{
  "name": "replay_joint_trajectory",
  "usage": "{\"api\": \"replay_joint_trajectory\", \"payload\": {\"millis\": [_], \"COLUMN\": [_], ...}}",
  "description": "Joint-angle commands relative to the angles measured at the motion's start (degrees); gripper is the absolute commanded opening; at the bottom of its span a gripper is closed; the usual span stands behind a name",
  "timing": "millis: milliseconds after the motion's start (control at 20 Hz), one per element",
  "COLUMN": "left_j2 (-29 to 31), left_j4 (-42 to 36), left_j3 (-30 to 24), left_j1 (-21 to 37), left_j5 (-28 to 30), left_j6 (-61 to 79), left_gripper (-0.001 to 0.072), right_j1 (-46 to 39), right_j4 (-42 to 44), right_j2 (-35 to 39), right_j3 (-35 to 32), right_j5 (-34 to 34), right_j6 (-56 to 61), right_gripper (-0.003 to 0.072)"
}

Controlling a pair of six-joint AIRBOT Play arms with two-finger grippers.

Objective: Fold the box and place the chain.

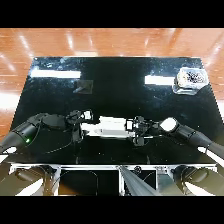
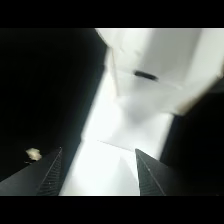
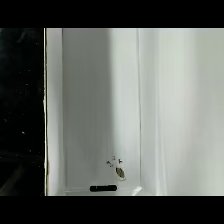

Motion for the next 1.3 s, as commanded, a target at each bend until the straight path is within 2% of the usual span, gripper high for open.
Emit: {"api": "replay_joint_trajectory", "payload": {"millis": [0,300,450,600,750,900,1050,1250], "left_j2": [-0.04,-0.09,-0.04,0.09,0.92,1.46,1.22,-0.22], "left_j4": [-3.76,-5.42,-5.33,-1.77,-0.83,-0.87,-1.66,-2.36], "left_j3": [0.04,0.04,0.04,0.55,2.27,4.87,5.09,5.03], "left_j1": [0.72,-3.37,-3.67,-2.75,-0.87,0.74,0.24,-2.40], "left_j5": [7.98,1.66,1.75,1.68,3.30,7.32,11.32,11.82], "left_j6": [0.00,0.00,0.00,0.00,-0.02,-0.28,-0.61,-1.11], "left_gripper": [0.0551,0.0552,0.0552,0.0551,0.0552,0.0551,0.0552,0.0551], "right_j1": [0.02,0.02,0.02,0.02,0.02,0.02,0.02,0.02], "right_j4": [0.04,0.07,0.07,0.09,0.09,0.09,0.09,0.09], "right_j2": [0.00,0.00,0.00,0.00,0.00,0.00,0.00,0.00], "right_j3": [0.02,0.02,0.02,0.02,0.02,0.02,0.02,0.02], "right_j5": [0.02,0.02,0.02,0.02,0.02,0.02,0.02,0.00], "right_j6": [0.09,0.09,0.09,0.11,0.11,0.11,0.11,0.11], "right_gripper": [0.0558,0.0558,0.0558,0.0558,0.0558,0.0558,0.0558,0.0558]}}
